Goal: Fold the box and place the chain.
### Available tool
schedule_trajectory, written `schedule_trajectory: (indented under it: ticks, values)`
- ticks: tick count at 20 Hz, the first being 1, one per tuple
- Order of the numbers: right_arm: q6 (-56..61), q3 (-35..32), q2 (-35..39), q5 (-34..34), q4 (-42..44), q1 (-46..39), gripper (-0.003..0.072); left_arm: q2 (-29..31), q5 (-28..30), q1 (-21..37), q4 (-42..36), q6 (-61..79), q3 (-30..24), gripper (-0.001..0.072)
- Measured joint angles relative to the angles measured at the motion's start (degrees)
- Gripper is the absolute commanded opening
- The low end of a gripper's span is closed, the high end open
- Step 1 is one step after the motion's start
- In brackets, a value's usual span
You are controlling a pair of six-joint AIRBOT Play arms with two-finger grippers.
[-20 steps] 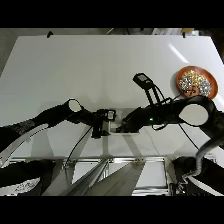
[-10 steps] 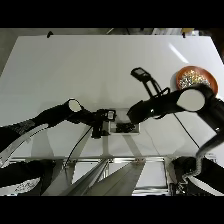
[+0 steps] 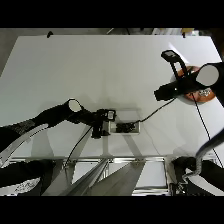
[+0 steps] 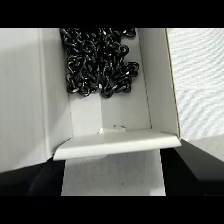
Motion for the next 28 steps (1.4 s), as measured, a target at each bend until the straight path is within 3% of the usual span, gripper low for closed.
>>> schedule_trajectory:
  ticks: [4,6,7,19,23,26,27,28]
  values:
    - [0.13,-0.57,-6.27,-0.24,-2.27,-2.32,0.0148,0.0,0.0,0.0,0.02,0.0,0.0,0.0315]
    - [0.13,-0.74,-9.03,-0.31,-2.93,-2.8,0.0303,0.0,0.0,0.0,0.0,0.0,0.0,0.0315]
    - [0.13,-0.83,-10.21,-0.24,-3.21,-3.04,0.0318,0.0,0.0,0.0,0.0,0.02,0.0,0.0315]
    - [0.87,-2.97,-18.14,-2.78,-3.96,-5.42,0.0313,0.0,0.0,0.0,0.0,0.0,0.0,0.0315]
    - [2.16,-4.28,-19.39,-3.17,-3.96,-5.42,0.0251,0.0,0.0,0.0,0.0,0.0,0.0,0.0315]
    - [2.82,-5.14,-19.8,-3.34,-3.93,-5.42,0.0117,0.0,0.0,0.0,0.0,0.0,0.0,0.0315]
    - [2.97,-5.33,-19.89,-3.41,-3.93,-5.42,0.0024,0.0,0.0,0.0,0.0,0.0,0.0,0.0315]
    - [2.99,-5.49,-19.91,-3.39,-3.93,-5.42,0.0015,0.0,0.0,0.0,0.0,0.0,0.0,0.0315]
